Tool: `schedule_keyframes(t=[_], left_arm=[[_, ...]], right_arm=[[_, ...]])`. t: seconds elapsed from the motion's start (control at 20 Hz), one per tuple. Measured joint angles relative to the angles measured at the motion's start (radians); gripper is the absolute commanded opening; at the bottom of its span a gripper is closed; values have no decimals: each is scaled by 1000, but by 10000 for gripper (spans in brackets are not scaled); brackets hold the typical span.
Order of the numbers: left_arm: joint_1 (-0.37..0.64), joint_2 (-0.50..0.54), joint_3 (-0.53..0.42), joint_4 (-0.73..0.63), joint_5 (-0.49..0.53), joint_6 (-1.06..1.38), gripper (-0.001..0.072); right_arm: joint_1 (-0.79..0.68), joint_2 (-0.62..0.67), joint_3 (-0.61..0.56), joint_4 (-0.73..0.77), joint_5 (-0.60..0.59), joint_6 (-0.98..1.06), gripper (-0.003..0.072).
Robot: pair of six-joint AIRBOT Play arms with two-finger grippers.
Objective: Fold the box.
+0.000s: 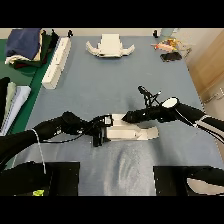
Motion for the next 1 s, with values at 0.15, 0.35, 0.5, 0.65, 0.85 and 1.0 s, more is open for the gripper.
schedule_keyframes(t=[0.15, 0.35, 0.5, 0.65, 0.85, 1.0], left_arm=[[0, 0, 0, 0, 0, 0, 519], [0, 0, 0, 0, -2, 0, 519], [0, 0, 0, 1, -2, 0, 519], [0, 0, 0, 1, -1, 0, 519], [0, 0, 0, 1, -1, 0, 519], [0, 0, 0, 1, -1, 0, 519]], right_arm=[[0, -2, -4, -3, 1, -5, 196], [0, 6, -3, -3, 8, -6, 197], [-1, 53, 12, -4, 45, -8, 197], [-3, 143, 26, -29, 78, -8, 196], [-3, 301, 31, -113, 160, -8, 197], [-3, 415, 27, -245, 279, -12, 215]])
